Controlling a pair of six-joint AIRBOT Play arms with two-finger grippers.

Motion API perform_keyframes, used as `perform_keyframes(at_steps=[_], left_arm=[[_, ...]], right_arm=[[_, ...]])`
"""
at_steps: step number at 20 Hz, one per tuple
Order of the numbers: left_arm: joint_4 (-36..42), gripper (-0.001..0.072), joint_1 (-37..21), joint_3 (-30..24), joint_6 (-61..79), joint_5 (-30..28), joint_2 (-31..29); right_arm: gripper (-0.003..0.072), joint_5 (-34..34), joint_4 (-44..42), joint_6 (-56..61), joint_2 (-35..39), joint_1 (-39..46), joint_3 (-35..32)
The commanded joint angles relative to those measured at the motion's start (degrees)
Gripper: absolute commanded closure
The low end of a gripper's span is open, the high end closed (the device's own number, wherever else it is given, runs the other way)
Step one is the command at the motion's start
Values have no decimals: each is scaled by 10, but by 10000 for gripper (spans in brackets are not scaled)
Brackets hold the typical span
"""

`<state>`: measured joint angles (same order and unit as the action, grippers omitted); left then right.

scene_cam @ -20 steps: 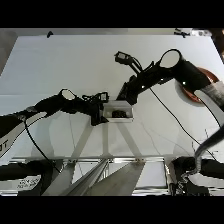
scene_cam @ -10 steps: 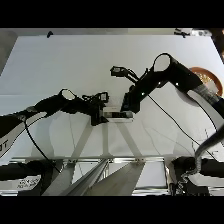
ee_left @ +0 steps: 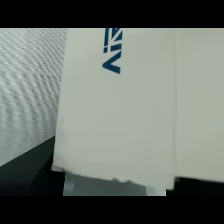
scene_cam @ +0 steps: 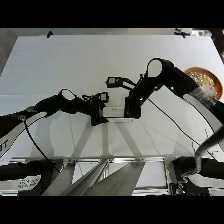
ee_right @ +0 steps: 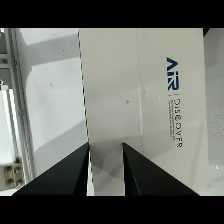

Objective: Fold the box and place the chain.

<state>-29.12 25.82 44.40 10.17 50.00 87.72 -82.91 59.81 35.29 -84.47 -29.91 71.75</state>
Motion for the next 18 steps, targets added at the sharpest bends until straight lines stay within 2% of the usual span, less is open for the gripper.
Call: perform_keyframes(at_steps=[1,6,8,14,18], left_arm=[[0,326,0,0,1,0,0],[0,326,0,0,1,0,0],[0,326,0,0,1,0,0],[0,326,0,0,1,0,0],[0,326,0,0,1,0,0]], right_arm=[[467,17,26,9,0,-17,0],[475,21,12,32,0,-20,0],[589,31,13,40,0,-20,0],[645,46,3,54,0,-20,0],[632,43,4,54,1,-20,0]])
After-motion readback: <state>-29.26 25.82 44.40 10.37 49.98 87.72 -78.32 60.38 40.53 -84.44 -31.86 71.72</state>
